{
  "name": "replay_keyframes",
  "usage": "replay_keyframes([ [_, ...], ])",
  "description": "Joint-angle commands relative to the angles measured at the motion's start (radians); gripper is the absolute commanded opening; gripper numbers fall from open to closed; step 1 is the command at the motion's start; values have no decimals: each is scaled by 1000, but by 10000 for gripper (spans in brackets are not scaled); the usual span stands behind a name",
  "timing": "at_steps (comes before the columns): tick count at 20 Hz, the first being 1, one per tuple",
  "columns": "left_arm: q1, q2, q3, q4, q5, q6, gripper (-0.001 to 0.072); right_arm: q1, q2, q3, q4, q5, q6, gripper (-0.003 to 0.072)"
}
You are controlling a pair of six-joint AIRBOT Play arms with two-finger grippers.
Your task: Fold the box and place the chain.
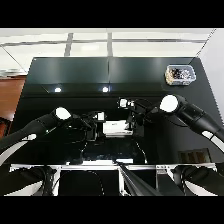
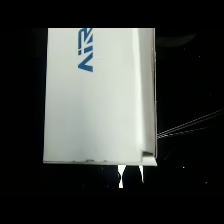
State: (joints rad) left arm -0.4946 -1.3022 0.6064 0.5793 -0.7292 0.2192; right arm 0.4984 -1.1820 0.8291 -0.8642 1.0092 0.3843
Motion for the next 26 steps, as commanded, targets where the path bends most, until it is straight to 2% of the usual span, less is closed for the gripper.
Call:
replay_keyframes([
  [1,0,-1,1,0,0,0,385,2,-1,-3,-2,3,-3,251],
  [15,0,-1,1,0,0,0,386,3,-1,-34,-3,19,5,252],
  [16,0,-1,1,0,0,0,385,3,-1,-34,-3,17,5,258],
  [17,0,-1,1,0,0,0,385,3,-1,-34,-4,14,10,328],
  [21,0,-1,1,0,0,0,385,3,-1,-34,-10,20,26,334],
  [26,0,-1,1,0,-1,0,386,0,8,-26,-80,88,200,333],
])
